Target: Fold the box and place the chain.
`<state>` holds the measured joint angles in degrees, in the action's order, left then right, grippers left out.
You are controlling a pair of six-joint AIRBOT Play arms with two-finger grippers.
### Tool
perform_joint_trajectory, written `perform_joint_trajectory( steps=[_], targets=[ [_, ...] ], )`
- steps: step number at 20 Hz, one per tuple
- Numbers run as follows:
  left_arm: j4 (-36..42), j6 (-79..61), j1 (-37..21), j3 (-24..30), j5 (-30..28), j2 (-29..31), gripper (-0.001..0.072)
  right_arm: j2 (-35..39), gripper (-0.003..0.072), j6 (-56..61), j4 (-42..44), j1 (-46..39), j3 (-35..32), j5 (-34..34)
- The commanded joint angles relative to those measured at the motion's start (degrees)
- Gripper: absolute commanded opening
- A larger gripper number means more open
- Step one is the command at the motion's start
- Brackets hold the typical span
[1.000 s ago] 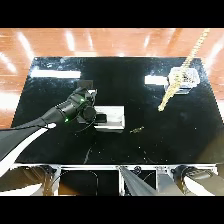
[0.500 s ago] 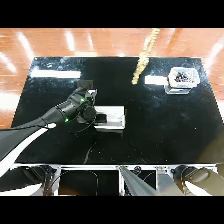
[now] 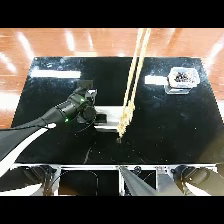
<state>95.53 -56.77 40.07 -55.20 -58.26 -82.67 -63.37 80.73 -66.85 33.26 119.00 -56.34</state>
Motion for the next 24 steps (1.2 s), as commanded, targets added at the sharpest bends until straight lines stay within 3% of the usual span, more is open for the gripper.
perform_joint_trajectory(
  steps=[1,24],
  targets=[
    [-0.04,0.0,0.04,0.0,-0.04,-0.04,0.0023,-0.02,0.0032,0.02,0.39,3.17,-3.26,-2.36],
    [0.17,0.0,0.07,0.0,0.0,-0.04,0.0023,-4.83,0.0032,0.02,1.97,4.24,-4.02,-2.4]
  ],
)
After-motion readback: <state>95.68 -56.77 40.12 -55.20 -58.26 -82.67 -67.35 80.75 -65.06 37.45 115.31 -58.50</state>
